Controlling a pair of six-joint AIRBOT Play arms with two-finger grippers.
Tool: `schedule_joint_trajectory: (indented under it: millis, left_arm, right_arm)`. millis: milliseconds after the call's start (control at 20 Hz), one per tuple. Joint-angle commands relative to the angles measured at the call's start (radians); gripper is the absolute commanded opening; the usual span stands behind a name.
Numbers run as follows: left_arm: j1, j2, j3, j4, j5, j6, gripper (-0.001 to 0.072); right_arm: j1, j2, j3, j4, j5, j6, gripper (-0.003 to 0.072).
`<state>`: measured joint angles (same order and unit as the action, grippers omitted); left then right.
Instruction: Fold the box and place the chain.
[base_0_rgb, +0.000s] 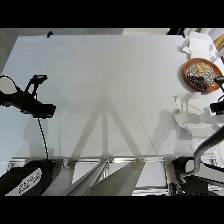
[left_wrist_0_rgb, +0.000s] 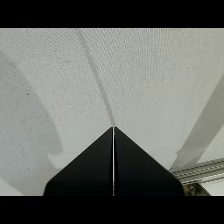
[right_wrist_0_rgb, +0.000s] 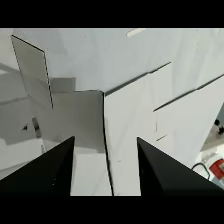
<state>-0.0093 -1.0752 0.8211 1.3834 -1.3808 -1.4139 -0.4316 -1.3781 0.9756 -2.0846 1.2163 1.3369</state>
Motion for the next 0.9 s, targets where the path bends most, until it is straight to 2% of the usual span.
schedule_joint_trajectory:
  millis: [0, 50, 100, 200, 250, 300, 350, 400, 600, 700, 850]
  left_arm:
    - [-0.001, 0.0, 0.0, 0.0, 0.0, 0.0, 0.0013]
    - [-0.001, 0.0, 0.0, 0.0, 0.0, 0.0, 0.0013]
    - [-0.001, 0.0, 0.0, 0.0, 0.0, 0.0, 0.0013]
    - [-0.001, 0.0, 0.0, 0.0, 0.0, 0.0, 0.0013]
    - [-0.001, 0.0, 0.0, 0.0, 0.0, 0.0, 0.0013]
    - [-0.001, 0.0, 0.0, 0.0, 0.0, 0.0, 0.0013]
    - [-0.001, 0.0, 0.0, 0.0, 0.0, 0.0, 0.0013]
    - [-0.001, 0.0, 0.0, 0.0, 0.0, 0.0, 0.0013]
    - [-0.001, 0.0, 0.0, 0.0, 0.0, 0.0, 0.0013]
    - [-0.001, 0.0, 0.0, 0.0, 0.0, 0.0, 0.0013]
    - [-0.001, 0.0, 0.0, 0.0, 0.0, 0.0, 0.0013]
  right_arm:
    - [-0.001, -0.061, 0.001, -0.004, -0.004, -0.005, 0.029]
    - [-0.001, -0.074, 0.001, -0.006, -0.004, 0.007, 0.028]
    - [-0.001, -0.087, 0.001, -0.011, -0.002, 0.025, 0.0223]
    - [-0.001, -0.099, 0.001, -0.019, 0.0, 0.038, 0.021]
    - [-0.001, -0.099, 0.001, -0.034, -0.001, 0.057, 0.016]
    - [-0.001, -0.099, 0.001, -0.051, 0.003, 0.071, 0.0147]
    - [-0.001, -0.099, 0.001, -0.064, 0.012, 0.077, 0.005]
    - [-0.001, -0.097, 0.001, -0.068, 0.021, 0.077, 0.0016]
    - [0.014, -0.043, 0.001, -0.024, 0.027, 0.024, 0.0015]
    - [0.041, 0.026, 0.001, 0.08, -0.011, 0.018, 0.0014]
    - [0.093, 0.154, -0.006, 0.431, -0.062, -0.041, 0.0014]
